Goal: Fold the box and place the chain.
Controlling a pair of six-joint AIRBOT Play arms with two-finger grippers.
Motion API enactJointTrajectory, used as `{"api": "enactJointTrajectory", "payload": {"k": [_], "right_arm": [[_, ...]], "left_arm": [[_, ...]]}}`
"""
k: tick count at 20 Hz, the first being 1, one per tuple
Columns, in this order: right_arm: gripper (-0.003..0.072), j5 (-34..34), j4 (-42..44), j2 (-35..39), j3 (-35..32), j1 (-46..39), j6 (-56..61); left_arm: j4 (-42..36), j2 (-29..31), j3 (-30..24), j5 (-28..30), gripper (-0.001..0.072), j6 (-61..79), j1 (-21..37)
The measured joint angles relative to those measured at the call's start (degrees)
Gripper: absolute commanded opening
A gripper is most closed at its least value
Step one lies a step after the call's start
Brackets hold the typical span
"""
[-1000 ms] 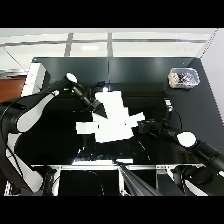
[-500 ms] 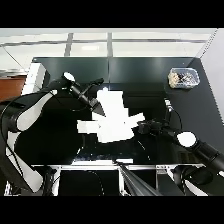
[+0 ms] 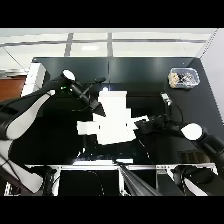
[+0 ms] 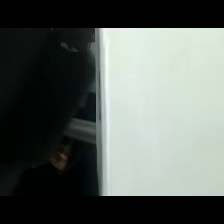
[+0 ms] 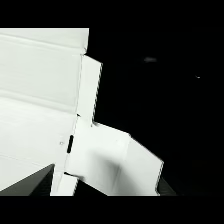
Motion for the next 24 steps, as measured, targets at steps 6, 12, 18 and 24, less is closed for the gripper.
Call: {"api": "enactJointTrajectory", "payload": {"k": [6,12,18,24], "right_arm": [[0.0707,14.1,-17.5,0.2,9.1,-6.6,-4.6],[0.0707,11.3,-19.7,0.2,10.6,-7.7,-9.0],[0.0707,10.7,-17.2,0.2,9.3,-7.8,-15.2],[0.0707,11.0,-9.5,0.2,5.3,-7.8,-25.8]], "left_arm": [[-9.2,17.2,-21.3,19.9,0.0021,26.5,-5.5],[-7.4,21.2,-26.6,33.4,0.0023,48.5,-9.7],[-5.4,20.0,-25.6,40.2,0.0024,56.4,-11.0],[-4.5,16.9,-24.4,41.6,0.0023,58.2,-11.1]]}}
